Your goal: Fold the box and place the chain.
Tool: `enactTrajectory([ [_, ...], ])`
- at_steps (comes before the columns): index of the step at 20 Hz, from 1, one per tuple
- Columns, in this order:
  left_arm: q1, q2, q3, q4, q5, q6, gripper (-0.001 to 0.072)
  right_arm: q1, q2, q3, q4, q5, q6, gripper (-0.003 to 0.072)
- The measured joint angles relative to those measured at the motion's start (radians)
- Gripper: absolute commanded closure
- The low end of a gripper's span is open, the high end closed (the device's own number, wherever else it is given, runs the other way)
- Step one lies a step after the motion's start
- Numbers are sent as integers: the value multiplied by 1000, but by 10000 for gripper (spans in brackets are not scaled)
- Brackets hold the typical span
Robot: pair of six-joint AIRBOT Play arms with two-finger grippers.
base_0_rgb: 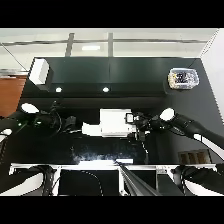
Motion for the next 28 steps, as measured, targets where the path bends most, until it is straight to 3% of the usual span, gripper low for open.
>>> enactTrajectory([
  [8,-133,-80,-2,-145,105,114,679,0,0,0,0,0,0,318],
  [11,-136,-81,-2,-190,103,172,535,0,0,0,0,0,0,318],
  [12,-131,-79,-2,-196,95,187,374,0,0,0,0,0,0,318],
  [13,-124,-73,-1,-206,88,200,270,0,0,0,0,0,0,318],
  [15,-101,-55,0,-213,77,219,167,0,0,0,0,0,0,318],
  [17,-77,-36,7,-217,63,230,128,0,0,0,0,0,0,318],
  [18,-71,-28,12,-217,51,234,65,0,0,0,0,0,0,319],
  [22,-116,-7,43,-222,16,240,72,0,0,0,0,0,0,318],
  [28,-252,0,100,-222,71,237,75,0,0,0,0,0,0,319],
])
